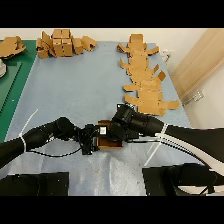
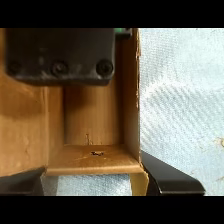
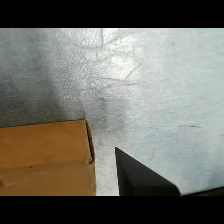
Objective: Fold the box.
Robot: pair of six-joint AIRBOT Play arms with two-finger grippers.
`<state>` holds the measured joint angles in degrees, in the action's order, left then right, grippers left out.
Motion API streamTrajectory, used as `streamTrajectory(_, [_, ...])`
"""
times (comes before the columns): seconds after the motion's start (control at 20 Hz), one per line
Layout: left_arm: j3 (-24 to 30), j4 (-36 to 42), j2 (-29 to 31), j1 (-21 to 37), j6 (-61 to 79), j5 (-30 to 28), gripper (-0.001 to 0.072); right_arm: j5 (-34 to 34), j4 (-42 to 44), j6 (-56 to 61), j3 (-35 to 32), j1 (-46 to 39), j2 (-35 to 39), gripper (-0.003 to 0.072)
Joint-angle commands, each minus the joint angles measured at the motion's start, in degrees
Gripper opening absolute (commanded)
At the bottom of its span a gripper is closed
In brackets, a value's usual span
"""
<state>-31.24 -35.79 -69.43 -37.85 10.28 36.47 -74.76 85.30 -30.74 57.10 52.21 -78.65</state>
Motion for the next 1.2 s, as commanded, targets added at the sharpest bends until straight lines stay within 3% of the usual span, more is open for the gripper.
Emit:
streamTrajectory(0.0, [-0.07,0.00,0.02,0.00,-0.04,0.00,0.0513,-1.03,0.17,-0.33,0.09,0.07,2.21,0.0395])
streamTrajectory(0.35, [-0.07,0.00,0.02,0.00,-0.04,0.00,0.0512,0.68,-0.94,-0.28,0.07,0.04,10.78,0.0386])
streamTrajectory(0.45, [-0.07,0.00,0.02,0.00,-0.04,0.00,0.0513,-0.15,-2.67,-0.22,0.00,0.02,12.35,0.0264])
streamTrajectory(0.5, [-0.07,0.00,0.02,0.00,-0.04,0.00,0.0513,-0.98,-3.80,-0.15,0.00,0.00,12.85,0.0262])
streamTrajectory(0.6, [-0.07,0.00,0.02,0.00,-0.04,0.00,0.0513,-3.21,-6.19,-0.15,-0.04,-0.13,13.66,0.0001])
streamTrajectory(0.75, [-0.07,0.00,0.02,0.00,-0.04,0.00,0.0512,-4.68,-6.86,-1.79,-1.44,-2.38,15.28,-0.0001])
streamTrajectory(0.85, [-0.07,0.00,0.02,0.00,-0.04,0.00,0.0513,-1.11,-5.03,-4.37,-4.68,-7.39,17.59,-0.0002])
streamTrajectory(1.0, [-0.07,0.00,0.02,0.00,-0.04,0.00,0.0513,14.91,8.70,-20.48,-9.88,-22.91,20.81,-0.0002])
streamTrajectory(1.1, [-0.07,0.00,0.02,0.00,-0.04,0.00,0.0512,25.20,30.88,-42.93,-12.31,-34.75,19.19,-0.0001])
streamTrajectory(1.15, [-0.07,0.00,0.02,0.00,-0.04,0.00,0.0512,25.90,42.51,-54.03,-12.39,-38.97,16.52,-0.0002])
